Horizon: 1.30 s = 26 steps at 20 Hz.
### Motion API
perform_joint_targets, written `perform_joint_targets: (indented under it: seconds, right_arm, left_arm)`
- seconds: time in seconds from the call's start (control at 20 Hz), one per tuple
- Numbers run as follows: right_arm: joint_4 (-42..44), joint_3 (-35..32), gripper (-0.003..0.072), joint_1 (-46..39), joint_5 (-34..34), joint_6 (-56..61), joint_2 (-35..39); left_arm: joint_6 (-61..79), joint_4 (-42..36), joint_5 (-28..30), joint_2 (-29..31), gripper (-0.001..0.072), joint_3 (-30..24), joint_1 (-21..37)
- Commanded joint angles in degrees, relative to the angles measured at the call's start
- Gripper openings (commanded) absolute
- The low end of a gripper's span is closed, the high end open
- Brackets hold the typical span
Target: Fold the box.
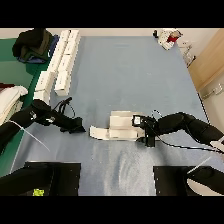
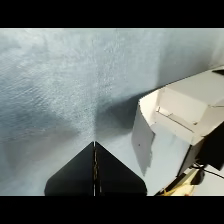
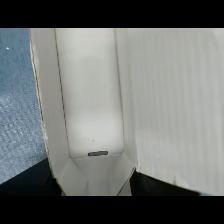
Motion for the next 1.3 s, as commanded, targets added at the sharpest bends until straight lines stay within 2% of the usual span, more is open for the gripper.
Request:
perform_joint_targets:
  seconds: [0.0,0.15,0.25,0.55,1.0,1.05,1.1,1.15,1.25]
  right_arm:
    - [0.00,0.04,0.0509,0.02,0.02,0.00,-0.02]
    - [0.00,0.04,0.0510,0.02,0.02,0.02,-0.02]
    - [0.00,0.04,0.0510,0.02,0.00,0.02,-0.02]
    - [0.00,0.04,0.0510,0.02,0.02,0.00,-0.02]
    - [0.00,0.04,0.0510,0.02,0.02,0.02,-0.02]
    - [0.00,0.04,0.0509,0.02,0.02,0.00,-0.02]
    - [0.00,0.04,0.0510,0.02,0.02,0.02,-0.02]
    - [0.00,0.04,0.0510,0.02,0.02,0.02,-0.02]
    - [0.00,0.04,0.0510,0.02,0.00,0.00,-0.02]
  left_arm:
    - [-0.96,-1.97,7.10,0.00,0.0010,-1.88,-8.55]
    - [-1.25,-4.79,12.44,-0.02,0.0010,-1.88,-16.02]
    - [-1.36,-6.78,13.42,-0.02,0.0011,-1.86,-18.47]
    - [-1.25,-8.17,7.82,0.00,0.0013,0.61,-18.88]
    - [-1.27,-8.13,6.03,0.00,0.0016,3.08,-18.78]
    - [-1.27,-8.15,5.86,0.00,0.0115,3.41,-18.78]
    - [-1.33,-8.17,5.81,0.00,0.0313,3.67,-18.80]
    - [-1.36,-8.13,5.75,0.00,0.0289,3.85,-18.78]
    - [-1.38,-8.20,5.42,0.00,0.0289,3.96,-18.80]
